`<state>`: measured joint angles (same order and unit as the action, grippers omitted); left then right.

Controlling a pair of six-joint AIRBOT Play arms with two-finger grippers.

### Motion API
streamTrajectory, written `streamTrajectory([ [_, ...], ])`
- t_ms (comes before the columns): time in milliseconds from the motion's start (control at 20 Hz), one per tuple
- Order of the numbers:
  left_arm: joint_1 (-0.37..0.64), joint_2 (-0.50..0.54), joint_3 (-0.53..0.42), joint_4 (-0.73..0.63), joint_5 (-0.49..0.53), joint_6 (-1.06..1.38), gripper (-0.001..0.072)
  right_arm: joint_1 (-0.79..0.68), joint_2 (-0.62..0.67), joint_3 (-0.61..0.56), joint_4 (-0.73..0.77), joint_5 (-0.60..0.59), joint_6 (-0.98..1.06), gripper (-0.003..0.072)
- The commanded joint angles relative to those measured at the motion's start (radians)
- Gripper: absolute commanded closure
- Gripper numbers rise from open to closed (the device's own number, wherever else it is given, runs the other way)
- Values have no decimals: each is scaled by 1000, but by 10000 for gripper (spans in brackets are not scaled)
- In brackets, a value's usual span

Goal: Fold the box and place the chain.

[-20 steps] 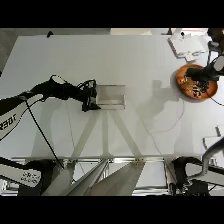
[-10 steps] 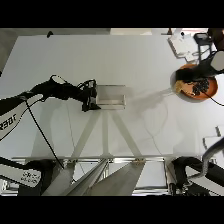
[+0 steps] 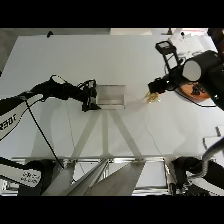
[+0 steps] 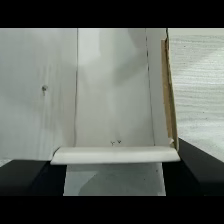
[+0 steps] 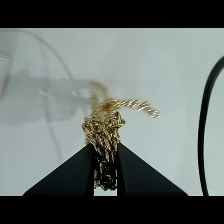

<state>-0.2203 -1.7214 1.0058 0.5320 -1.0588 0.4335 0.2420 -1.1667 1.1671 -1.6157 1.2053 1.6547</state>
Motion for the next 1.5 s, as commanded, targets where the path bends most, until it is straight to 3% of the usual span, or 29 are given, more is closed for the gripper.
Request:
streamTrajectory([
  [0, 0, 0, 0, 0, 0, 0, 333, 80, 0, 0, 71, -80, 19, 674],
  [550, 0, 0, 0, 0, 0, 0, 333, 233, -156, 0, 124, -396, 20, 674],
  [1050, 0, 0, 0, 0, 0, 0, 333, 305, -309, 0, 125, -497, 20, 673],
  [1100, 0, 0, 0, 0, 0, 0, 333, 305, -314, 0, 124, -495, 20, 654],
  [1150, 0, 0, 0, 0, 0, 0, 333, 305, -316, 0, 124, -495, 20, 547],
  [1200, 0, 0, 0, 0, 0, 0, 333, 305, -316, 0, 124, -496, 20, 484],
  [1450, 0, 0, 0, 0, 0, 0, 333, 305, -303, 0, 124, -444, 16, 486],
])
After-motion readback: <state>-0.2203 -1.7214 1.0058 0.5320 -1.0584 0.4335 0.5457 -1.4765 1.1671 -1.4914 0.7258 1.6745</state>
